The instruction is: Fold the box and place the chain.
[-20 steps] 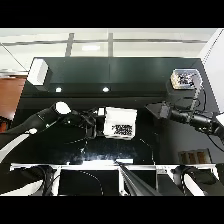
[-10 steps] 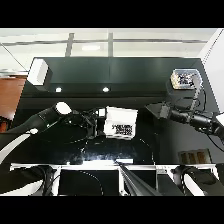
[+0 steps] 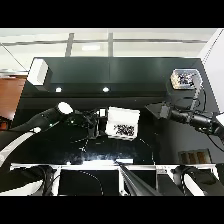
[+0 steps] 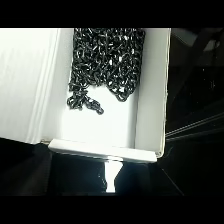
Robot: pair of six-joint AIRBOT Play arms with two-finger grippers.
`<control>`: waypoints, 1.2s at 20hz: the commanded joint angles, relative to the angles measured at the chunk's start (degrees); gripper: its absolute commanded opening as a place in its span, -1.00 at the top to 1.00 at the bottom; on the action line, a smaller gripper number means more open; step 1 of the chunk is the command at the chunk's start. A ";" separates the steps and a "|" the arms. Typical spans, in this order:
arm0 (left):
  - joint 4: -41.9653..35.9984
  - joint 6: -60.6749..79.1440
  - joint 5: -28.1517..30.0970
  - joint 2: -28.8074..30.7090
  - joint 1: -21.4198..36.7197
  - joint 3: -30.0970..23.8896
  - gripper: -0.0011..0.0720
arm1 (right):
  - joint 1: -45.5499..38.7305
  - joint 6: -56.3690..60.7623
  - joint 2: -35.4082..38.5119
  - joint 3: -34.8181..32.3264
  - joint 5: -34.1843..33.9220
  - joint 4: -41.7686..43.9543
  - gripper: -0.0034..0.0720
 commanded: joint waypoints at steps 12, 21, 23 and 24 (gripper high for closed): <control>-5.66 6.23 -2.01 -0.22 0.00 0.07 -0.94 | -0.02 0.02 0.04 0.04 -0.81 -0.22 -0.42; -4.09 5.66 -4.98 -0.33 0.11 0.07 -0.94 | -1.42 6.01 0.04 0.04 -8.11 -9.73 -0.20; -4.72 4.07 -3.15 -0.33 0.09 0.07 -0.94 | -1.42 6.01 0.04 0.04 -7.65 -9.75 -0.20; -4.70 4.09 -3.17 -0.35 0.09 0.11 -0.94 | -1.42 6.01 0.04 0.04 -7.50 -9.73 -0.20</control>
